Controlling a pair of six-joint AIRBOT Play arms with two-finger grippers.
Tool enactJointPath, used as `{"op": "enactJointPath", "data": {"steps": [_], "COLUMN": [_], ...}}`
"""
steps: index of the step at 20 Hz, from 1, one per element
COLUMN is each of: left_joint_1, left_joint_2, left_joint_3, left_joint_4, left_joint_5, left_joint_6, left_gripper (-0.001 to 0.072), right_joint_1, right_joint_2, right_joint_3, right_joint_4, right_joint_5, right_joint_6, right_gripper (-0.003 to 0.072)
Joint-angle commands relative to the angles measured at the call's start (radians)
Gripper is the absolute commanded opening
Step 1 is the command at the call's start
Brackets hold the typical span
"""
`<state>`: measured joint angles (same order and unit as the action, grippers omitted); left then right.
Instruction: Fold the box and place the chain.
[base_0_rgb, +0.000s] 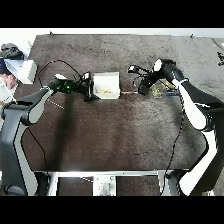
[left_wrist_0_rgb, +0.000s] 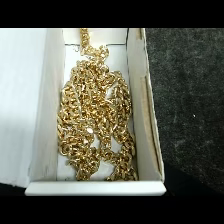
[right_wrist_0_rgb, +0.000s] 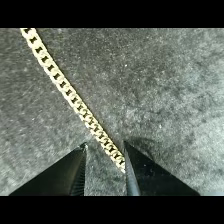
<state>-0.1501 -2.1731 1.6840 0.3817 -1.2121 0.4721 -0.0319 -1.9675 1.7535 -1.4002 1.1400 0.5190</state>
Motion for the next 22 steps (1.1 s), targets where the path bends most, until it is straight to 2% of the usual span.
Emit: {"op": "enactJointPath", "data": {"steps": [1,3,5,7,8,12,14,17,22], "left_joint_1": [0.000,0.000,0.000,0.000,0.000,0.000,0.000,0.000,0.000], "left_joint_2": [0.000,0.000,0.000,0.000,0.000,0.000,0.000,0.000,0.000], "left_joint_3": [0.000,0.000,0.000,0.000,0.000,0.000,0.000,0.000,0.000], "left_joint_4": [0.000,0.000,0.000,0.000,0.000,0.000,0.000,0.000,0.000], "left_joint_5": [0.000,0.000,0.000,0.000,0.000,0.000,0.000,0.000,0.000], "left_joint_6": [0.000,0.000,0.000,0.000,0.000,0.000,0.000,0.000,0.000], "left_gripper": [0.0345,0.0346,0.0345,0.0345,0.0345,0.0346,0.0345,0.0345,0.0345], "right_joint_1": [0.000,0.000,0.000,0.006,0.006,0.017,0.048,0.134,0.274], "right_joint_2": [-0.018,-0.029,-0.043,-0.029,-0.011,0.138,0.219,0.305,0.328], "right_joint_3": [0.000,0.000,0.000,0.000,0.000,0.000,0.000,0.000,0.000], "right_joint_4": [0.013,0.017,0.019,0.034,0.058,0.351,0.451,0.470,0.438], "right_joint_5": [-0.042,-0.040,0.009,0.064,0.068,0.064,0.058,0.007,-0.222], "right_joint_6": [-0.004,-0.004,-0.032,-0.075,-0.076,-0.139,-0.138,-0.138,-0.137], "right_gripper": [0.0285,0.0280,0.0192,0.0001,-0.0015,-0.0015,-0.0015,-0.0015,-0.0016]}}
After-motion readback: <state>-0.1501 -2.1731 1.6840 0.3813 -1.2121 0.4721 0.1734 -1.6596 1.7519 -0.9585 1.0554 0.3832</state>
